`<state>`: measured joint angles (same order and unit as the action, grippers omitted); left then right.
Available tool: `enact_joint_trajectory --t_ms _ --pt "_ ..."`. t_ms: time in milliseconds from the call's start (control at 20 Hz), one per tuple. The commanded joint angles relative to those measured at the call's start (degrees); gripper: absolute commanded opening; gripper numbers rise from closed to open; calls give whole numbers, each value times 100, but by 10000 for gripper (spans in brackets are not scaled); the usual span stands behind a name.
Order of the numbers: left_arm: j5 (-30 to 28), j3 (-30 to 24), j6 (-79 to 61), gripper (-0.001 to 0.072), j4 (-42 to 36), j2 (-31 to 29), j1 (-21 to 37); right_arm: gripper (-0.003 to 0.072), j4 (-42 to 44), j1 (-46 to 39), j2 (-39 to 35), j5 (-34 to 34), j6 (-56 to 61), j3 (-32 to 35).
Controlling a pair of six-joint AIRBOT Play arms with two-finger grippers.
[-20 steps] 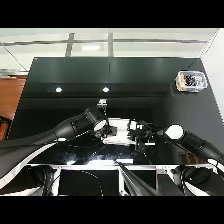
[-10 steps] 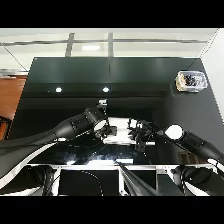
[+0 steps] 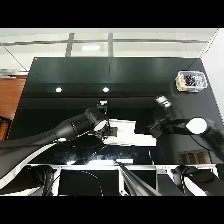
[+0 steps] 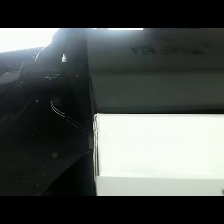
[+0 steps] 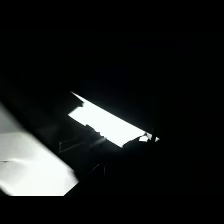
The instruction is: Fold the box and place the chain.
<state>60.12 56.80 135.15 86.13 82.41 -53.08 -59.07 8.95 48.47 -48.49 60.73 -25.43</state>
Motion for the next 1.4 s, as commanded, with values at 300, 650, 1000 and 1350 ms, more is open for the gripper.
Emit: enact_joint_trajectory --t_ms 300,650,1000,1350 --pt "-7 0 11 27 17 -4 9 6 1440 -1766 90 -1139 1493 1241" --pt "-4 0 13 27 17 -4 9 8 3532 -785 927 -1110 -675 1276" --pt "17 0 11 27 15 -4 9 465 3613 -787 927 -2179 -791 525" --pt "17 0 11 27 15 -4 9 508 3324 -7 927 -1401 -55 317"
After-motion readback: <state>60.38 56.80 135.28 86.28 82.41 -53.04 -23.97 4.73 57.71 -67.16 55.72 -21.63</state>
